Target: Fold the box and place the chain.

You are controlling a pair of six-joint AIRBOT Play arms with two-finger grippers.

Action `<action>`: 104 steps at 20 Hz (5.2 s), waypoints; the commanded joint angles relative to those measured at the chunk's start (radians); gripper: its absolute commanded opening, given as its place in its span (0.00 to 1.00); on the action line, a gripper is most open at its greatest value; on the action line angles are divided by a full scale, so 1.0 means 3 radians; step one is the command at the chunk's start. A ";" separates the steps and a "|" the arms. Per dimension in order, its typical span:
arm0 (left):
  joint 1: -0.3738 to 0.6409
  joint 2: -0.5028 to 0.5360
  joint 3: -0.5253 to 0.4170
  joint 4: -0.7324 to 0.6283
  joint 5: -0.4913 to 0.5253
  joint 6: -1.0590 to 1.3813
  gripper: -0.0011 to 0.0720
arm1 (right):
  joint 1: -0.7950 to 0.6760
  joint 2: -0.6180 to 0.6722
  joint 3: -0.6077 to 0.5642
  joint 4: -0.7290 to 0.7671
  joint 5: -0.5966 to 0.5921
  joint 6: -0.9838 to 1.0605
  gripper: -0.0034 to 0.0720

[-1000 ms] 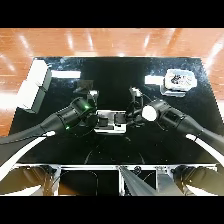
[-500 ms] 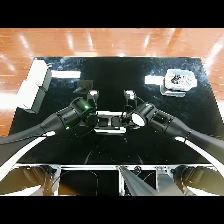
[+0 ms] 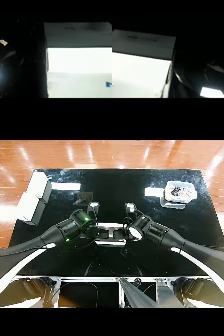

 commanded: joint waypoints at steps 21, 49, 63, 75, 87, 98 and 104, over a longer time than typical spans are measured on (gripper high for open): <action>0.0000 -0.0003 0.0001 -0.0019 0.0006 -0.0001 0.04 | 0.0003 -0.0168 0.0003 0.0072 -0.0153 -0.0112 0.36; 0.0000 -0.0003 0.0001 -0.0019 -0.0009 -0.0001 0.04 | -0.0062 -0.0225 0.0004 0.0112 -0.0131 -0.0220 0.36; 0.0000 -0.0003 0.0001 -0.0019 -0.0015 -0.0001 0.04 | -0.0062 -0.0221 0.0051 0.0223 0.0036 -0.0417 0.08; 0.0000 -0.0003 0.0001 -0.0019 -0.0018 -0.0001 0.04 | -0.0080 -0.0223 0.0326 0.0215 0.0379 -0.0610 0.75; 0.0000 -0.0003 0.0001 -0.0045 -0.0015 -0.0001 0.04 | -0.0080 0.0998 0.0355 -0.0264 0.1367 -0.1137 0.76; 0.0000 -0.0003 0.0001 -0.0045 -0.0001 -0.0001 0.04 | -0.2532 0.0834 0.0398 -0.0355 0.0061 -0.1760 0.96; 0.0000 -0.0003 0.0001 -0.0042 -0.0015 -0.0001 0.04 | -0.3311 -0.0425 0.1371 -0.0286 0.0038 -0.1792 0.96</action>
